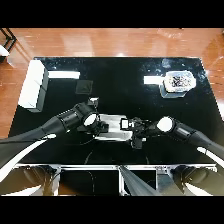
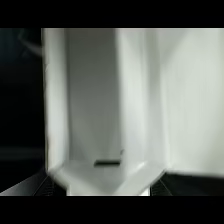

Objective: Fold the box and place the chain.

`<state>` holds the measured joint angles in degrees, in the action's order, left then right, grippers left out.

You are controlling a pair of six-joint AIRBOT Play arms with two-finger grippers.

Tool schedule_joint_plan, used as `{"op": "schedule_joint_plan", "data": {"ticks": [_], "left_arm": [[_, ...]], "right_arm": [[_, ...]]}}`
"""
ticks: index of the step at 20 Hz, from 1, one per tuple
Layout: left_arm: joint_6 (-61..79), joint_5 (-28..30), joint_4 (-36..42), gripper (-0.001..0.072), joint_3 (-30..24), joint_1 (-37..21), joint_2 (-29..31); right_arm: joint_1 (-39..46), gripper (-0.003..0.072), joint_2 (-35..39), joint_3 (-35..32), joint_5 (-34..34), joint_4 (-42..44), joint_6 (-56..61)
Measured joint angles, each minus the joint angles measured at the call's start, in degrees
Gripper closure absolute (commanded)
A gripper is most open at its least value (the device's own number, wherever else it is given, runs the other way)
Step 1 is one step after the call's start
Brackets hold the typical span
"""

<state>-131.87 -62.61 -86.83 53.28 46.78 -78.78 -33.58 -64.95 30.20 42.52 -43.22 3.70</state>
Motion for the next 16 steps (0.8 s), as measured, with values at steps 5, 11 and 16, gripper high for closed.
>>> {"op": "schedule_joint_plan", "data": {"ticks": [5, 11, 16], "left_arm": [[-0.04, 0.44, -0.61, 0.0682, -1.73, -0.09, 0.44], [-0.13, 1.18, -0.63, 0.0682, -2.99, -0.09, 0.59], [-0.26, 1.22, -0.66, 0.0682, -3.19, -0.11, 0.59]], "right_arm": [[0.00, -0.0017, 2.95, 0.22, 2.38, -6.05, 1.49], [-0.28, 0.0156, 2.97, 0.22, -0.87, -5.86, 0.79], [-1.73, 0.0304, 2.27, 0.22, -2.36, -3.48, 0.46]]}}
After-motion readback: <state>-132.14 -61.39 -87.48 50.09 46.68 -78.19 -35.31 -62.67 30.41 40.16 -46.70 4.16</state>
